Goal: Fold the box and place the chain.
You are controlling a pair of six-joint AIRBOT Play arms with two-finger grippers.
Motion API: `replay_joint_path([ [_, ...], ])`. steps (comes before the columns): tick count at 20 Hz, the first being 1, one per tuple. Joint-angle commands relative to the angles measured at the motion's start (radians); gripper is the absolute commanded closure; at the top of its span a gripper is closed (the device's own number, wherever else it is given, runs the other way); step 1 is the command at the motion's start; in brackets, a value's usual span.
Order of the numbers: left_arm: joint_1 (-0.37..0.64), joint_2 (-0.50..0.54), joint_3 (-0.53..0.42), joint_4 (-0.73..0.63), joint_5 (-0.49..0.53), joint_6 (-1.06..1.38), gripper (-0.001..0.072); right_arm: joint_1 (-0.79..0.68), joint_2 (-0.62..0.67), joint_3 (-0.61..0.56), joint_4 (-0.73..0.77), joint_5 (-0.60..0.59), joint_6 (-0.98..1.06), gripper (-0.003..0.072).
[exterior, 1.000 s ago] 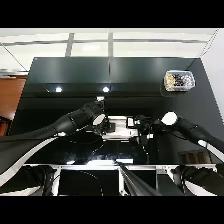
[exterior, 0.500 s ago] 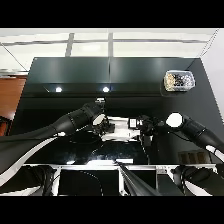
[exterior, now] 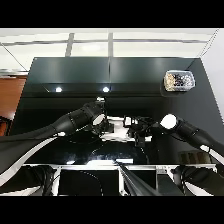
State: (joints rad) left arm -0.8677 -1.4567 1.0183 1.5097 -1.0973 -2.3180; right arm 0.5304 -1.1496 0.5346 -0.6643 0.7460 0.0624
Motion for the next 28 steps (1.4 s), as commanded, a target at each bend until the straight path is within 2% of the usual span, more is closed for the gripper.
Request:
replay_joint_path([
  [1,0.001,-0.001,0.001,-0.003,0.003,-0.002,0.0679,0.020,-0.008,0.001,0.008,-0.039,0.024,0.0556],
  [2,0.001,-0.001,0.001,-0.003,0.003,-0.002,0.0679,0.020,-0.008,0.001,0.008,-0.032,0.024,0.0555],
  [3,0.001,-0.001,0.001,-0.003,0.003,-0.002,0.0679,0.020,-0.008,0.001,0.010,-0.032,0.025,0.0508],
  [4,0.001,-0.001,0.001,-0.003,0.003,-0.002,0.0679,0.020,-0.008,0.001,0.010,-0.036,0.029,0.0307],
  [5,0.001,-0.001,0.001,-0.003,0.003,-0.002,0.0679,0.019,-0.008,0.001,0.009,-0.036,0.029,0.0312],
  [6,0.001,-0.001,0.001,-0.003,0.003,-0.002,0.0679,0.019,-0.008,0.001,0.009,-0.036,0.030,0.0517],
  [7,0.001,-0.001,0.001,-0.003,0.003,-0.002,0.0679,0.019,-0.008,0.001,0.010,-0.038,0.032,0.0454],
  [8,0.001,-0.001,0.001,-0.003,0.003,-0.002,0.0679,0.020,-0.008,0.001,0.010,-0.045,0.035,0.0301],
  [9,0.001,-0.001,0.001,-0.003,0.003,-0.002,0.0679,0.019,-0.008,0.001,0.008,-0.046,0.036,0.0496],
  [10,0.001,-0.001,0.001,-0.003,0.003,-0.002,0.0679,0.014,-0.006,0.001,0.001,-0.047,0.042,0.0654],
  [11,0.001,-0.001,0.001,-0.003,0.003,-0.002,0.0679,0.002,0.001,0.001,-0.006,-0.043,0.085,0.0671],
  [13,0.001,-0.001,0.001,-0.003,0.003,-0.002,0.0679,-0.048,0.048,0.004,-0.052,-0.002,0.300,0.0671],
  [15,0.001,-0.001,0.000,-0.003,0.003,-0.002,0.0679,-0.150,0.126,0.033,-0.161,0.143,0.604,0.0672],
  [18,0.001,-0.001,0.000,-0.003,0.004,-0.002,0.0679,-0.394,0.203,0.063,-0.301,0.365,1.052,0.0671],
  [20,0.001,-0.003,0.000,-0.003,0.004,-0.002,0.0679,-0.563,0.201,0.045,-0.356,0.399,1.236,0.0671],
  [23,0.001,-0.011,0.001,-0.003,0.004,-0.002,0.0679,-0.703,0.172,-0.019,-0.357,0.384,1.415,0.0671],
  [25,0.001,-0.019,0.000,-0.003,0.004,-0.002,0.0679,-0.695,0.131,-0.056,-0.319,0.396,1.429,0.0671],
  [28,0.001,-0.027,0.000,-0.003,0.004,-0.002,0.0679,-0.610,0.041,-0.085,-0.153,0.422,1.330,0.0671],
])
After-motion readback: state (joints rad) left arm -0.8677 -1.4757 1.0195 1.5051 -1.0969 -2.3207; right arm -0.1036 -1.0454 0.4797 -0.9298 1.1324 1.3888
